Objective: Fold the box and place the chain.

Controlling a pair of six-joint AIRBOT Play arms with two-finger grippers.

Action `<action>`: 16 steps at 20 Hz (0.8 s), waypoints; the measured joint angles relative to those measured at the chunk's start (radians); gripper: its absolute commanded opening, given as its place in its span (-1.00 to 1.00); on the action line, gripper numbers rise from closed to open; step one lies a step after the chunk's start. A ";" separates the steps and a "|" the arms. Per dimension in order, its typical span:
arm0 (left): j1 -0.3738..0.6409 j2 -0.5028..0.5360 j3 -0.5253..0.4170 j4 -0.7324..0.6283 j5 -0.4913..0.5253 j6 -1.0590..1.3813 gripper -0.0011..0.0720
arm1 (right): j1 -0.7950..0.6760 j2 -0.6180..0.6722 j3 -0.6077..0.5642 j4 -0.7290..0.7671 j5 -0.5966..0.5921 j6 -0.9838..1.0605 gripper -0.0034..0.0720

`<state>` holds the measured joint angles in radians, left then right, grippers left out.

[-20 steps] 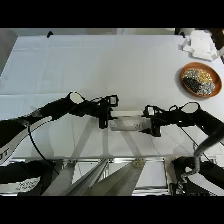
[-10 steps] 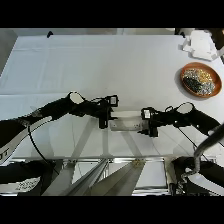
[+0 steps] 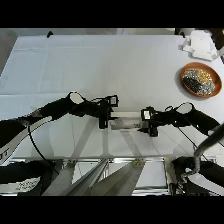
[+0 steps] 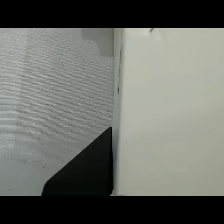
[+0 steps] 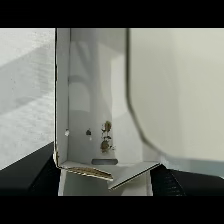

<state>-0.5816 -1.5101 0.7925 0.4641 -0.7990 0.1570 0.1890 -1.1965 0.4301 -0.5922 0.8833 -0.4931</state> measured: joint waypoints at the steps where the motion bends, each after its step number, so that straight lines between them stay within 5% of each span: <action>1: 0.000 0.000 0.000 0.000 0.000 0.000 -0.94 | 0.000 0.000 0.000 0.000 -0.002 -0.003 0.14; 16: 0.000 0.000 0.000 0.000 0.001 0.000 -0.94 | 0.000 -0.002 0.000 -0.021 -0.048 -0.084 0.01</action>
<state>-0.5816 -1.5101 0.7925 0.4641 -0.7982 0.1566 0.1894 -1.1980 0.4301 -0.6136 0.8352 -0.5770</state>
